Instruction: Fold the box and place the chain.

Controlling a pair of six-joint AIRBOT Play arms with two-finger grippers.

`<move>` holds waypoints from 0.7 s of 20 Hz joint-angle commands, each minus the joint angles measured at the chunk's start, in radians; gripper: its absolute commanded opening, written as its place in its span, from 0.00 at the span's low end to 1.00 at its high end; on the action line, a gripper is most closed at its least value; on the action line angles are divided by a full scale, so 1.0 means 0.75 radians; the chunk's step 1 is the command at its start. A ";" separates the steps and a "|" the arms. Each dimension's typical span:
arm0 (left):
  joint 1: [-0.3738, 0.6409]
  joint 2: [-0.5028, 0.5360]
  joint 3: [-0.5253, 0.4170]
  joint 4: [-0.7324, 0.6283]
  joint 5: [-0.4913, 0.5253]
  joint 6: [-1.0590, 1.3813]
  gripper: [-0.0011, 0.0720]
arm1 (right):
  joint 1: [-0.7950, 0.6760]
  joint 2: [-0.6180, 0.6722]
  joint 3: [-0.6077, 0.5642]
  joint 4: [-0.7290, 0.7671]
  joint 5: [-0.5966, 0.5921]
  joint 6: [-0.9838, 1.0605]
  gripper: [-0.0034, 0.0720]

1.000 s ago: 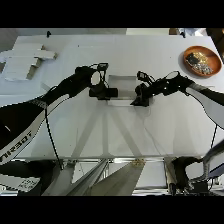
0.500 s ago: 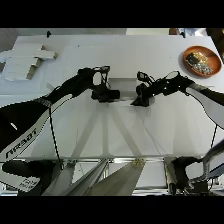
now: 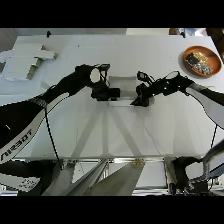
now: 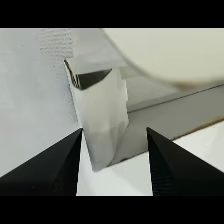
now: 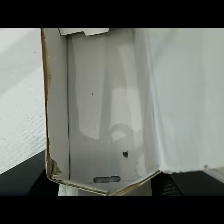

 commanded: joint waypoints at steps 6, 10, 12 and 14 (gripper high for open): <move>0.033 -0.034 0.107 0.128 -0.103 0.067 0.62 | 0.001 -0.001 0.000 -0.003 0.001 -0.006 0.65; 0.037 -0.093 0.108 0.115 -0.050 0.067 0.61 | 0.001 -0.001 0.000 -0.003 0.001 -0.006 0.65; 0.044 -0.111 0.108 0.064 -0.014 0.067 0.58 | 0.001 -0.001 0.000 -0.003 0.001 -0.006 0.65; 0.054 -0.128 0.108 0.028 -0.019 0.066 0.46 | 0.001 -0.001 0.000 -0.003 0.001 -0.006 0.65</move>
